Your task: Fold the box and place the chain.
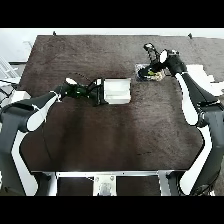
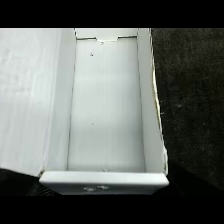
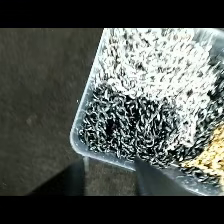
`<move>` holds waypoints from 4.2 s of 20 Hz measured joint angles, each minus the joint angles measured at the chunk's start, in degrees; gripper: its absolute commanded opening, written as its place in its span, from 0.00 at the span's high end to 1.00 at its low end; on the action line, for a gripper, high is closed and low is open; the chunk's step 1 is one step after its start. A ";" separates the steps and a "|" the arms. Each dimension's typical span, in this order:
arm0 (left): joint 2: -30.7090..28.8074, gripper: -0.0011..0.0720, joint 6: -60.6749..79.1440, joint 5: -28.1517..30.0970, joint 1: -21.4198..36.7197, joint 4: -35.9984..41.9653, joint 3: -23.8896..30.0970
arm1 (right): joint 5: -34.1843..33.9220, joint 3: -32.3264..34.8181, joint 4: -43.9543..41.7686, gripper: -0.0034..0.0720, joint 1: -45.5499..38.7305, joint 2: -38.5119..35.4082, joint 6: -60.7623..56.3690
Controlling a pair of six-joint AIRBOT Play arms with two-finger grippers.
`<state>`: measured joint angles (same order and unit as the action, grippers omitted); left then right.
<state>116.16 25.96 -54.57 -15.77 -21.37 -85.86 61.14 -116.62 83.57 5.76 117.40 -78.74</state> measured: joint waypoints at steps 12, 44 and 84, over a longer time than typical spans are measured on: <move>0.00 0.24 0.00 0.04 0.00 0.00 -0.02 | -3.43 -1.01 0.24 0.54 0.59 0.55 -2.08; 0.00 0.24 0.02 0.04 -0.02 0.00 -0.02 | 4.66 -1.03 3.74 0.56 4.11 2.62 -9.70; 0.00 0.24 0.00 0.04 -0.02 0.00 0.00 | 8.28 1.60 7.04 0.94 14.03 -38.93 0.98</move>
<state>116.16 25.96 -54.52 -15.79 -21.37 -85.86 69.43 -115.02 90.61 19.79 78.48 -77.76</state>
